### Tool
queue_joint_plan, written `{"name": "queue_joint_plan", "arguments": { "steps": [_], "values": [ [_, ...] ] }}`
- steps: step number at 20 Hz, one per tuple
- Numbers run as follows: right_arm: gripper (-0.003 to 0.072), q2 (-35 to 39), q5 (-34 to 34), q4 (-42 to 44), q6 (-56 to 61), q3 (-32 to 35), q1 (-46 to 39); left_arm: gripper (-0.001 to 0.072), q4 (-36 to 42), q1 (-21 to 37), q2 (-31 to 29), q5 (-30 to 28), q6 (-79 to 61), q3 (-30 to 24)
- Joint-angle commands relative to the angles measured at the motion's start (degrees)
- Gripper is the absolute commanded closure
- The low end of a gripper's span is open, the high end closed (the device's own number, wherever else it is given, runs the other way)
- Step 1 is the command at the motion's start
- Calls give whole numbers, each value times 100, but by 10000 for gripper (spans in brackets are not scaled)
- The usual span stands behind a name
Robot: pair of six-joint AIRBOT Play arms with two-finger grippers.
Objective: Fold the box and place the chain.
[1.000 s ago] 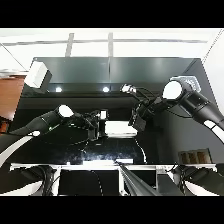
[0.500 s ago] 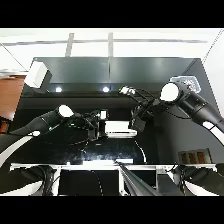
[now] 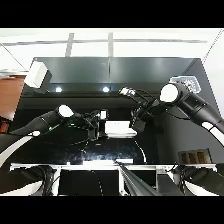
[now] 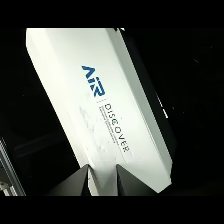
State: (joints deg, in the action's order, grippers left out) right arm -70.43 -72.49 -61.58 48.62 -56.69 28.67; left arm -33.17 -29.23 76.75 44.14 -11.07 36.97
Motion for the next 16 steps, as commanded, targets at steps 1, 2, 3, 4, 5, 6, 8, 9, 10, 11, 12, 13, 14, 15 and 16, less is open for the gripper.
{"name": "queue_joint_plan", "arguments": {
  "steps": [1, 2, 3, 4, 5, 6, 8, 9, 10, 11, 12, 13, 14, 15, 16],
  "values": [
    [497, -4, 87, -2, 13, 4, 7, 296, -2, -2, 4, 0, -2, -2],
    [497, -4, 105, -2, 33, 4, 7, 296, -2, -2, 4, 0, -2, -2],
    [497, -4, 105, -2, 33, 4, 7, 296, -2, -2, 4, 0, -2, -2],
    [497, -4, 105, -2, 35, 4, 7, 296, -2, -2, 4, 0, -2, -2],
    [497, -4, 105, -7, 44, 4, 7, 296, -2, -2, 4, 0, -2, -2],
    [497, -13, 105, -7, 44, 4, 7, 296, -2, -2, 4, 0, -2, -2],
    [497, -37, 103, -7, 48, 4, 7, 296, -2, -2, 4, 0, -4, -2],
    [497, -48, 103, -7, 50, 7, 9, 296, -2, -2, 4, 0, -2, -2],
    [497, -50, 107, -4, 61, 17, 9, 295, -2, -2, 4, 0, -4, -2],
    [497, -52, 105, -7, 68, 22, 9, 296, -2, -2, 4, 0, -2, -2],
    [497, -55, 105, -4, 72, 33, 9, 295, -2, -2, 4, 0, -4, -2],
    [497, -55, 114, -4, 85, 46, 9, 296, -4, -2, 4, 0, -4, -2],
    [497, -57, 120, -7, 105, 57, 9, 296, -4, -2, 4, 0, -2, -2],
    [497, -57, 116, -7, 118, 59, 9, 296, -4, -2, 4, 0, -2, -2],
    [497, -57, 120, -4, 133, 59, 9, 295, -4, -2, 4, 0, -2, -2]
  ]
}}
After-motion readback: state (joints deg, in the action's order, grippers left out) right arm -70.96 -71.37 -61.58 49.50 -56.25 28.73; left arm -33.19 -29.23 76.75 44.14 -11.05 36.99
